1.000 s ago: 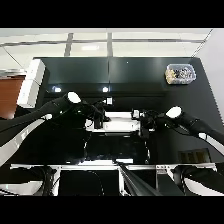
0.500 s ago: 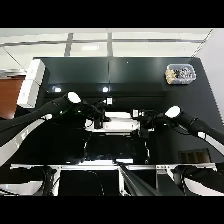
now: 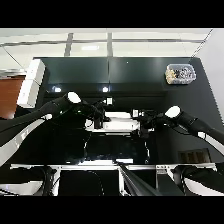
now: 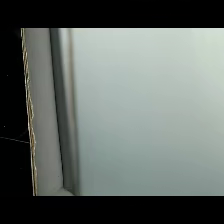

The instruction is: Fold the box and place the chain.

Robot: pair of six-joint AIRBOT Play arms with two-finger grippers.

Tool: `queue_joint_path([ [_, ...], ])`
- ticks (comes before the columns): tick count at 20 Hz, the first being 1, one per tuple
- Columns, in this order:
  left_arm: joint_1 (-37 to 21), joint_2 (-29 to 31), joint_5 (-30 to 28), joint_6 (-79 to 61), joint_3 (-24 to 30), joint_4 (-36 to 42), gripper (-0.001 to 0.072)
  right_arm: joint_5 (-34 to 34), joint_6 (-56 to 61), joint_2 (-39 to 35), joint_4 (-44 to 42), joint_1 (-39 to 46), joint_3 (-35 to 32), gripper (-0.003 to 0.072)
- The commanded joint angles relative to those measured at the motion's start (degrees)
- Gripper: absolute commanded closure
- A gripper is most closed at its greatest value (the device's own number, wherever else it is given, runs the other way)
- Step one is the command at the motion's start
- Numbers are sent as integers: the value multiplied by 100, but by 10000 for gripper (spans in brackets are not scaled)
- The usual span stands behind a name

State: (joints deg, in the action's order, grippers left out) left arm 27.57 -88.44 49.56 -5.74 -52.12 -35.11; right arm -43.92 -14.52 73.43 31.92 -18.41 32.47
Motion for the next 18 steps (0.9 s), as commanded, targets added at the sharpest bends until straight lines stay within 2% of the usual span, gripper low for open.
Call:
queue_joint_path([
  [1, 2, -2, -2, -2, -2, 0, 684, 4, 17, 4, 9, -4, 9, 94],
  [15, 2, -2, -2, -2, -2, 0, 684, 55, 59, 4, 9, -9, 9, 93],
  [18, 2, -2, -2, -2, -2, 0, 684, 59, 87, 20, 245, -160, 7, 93],
])
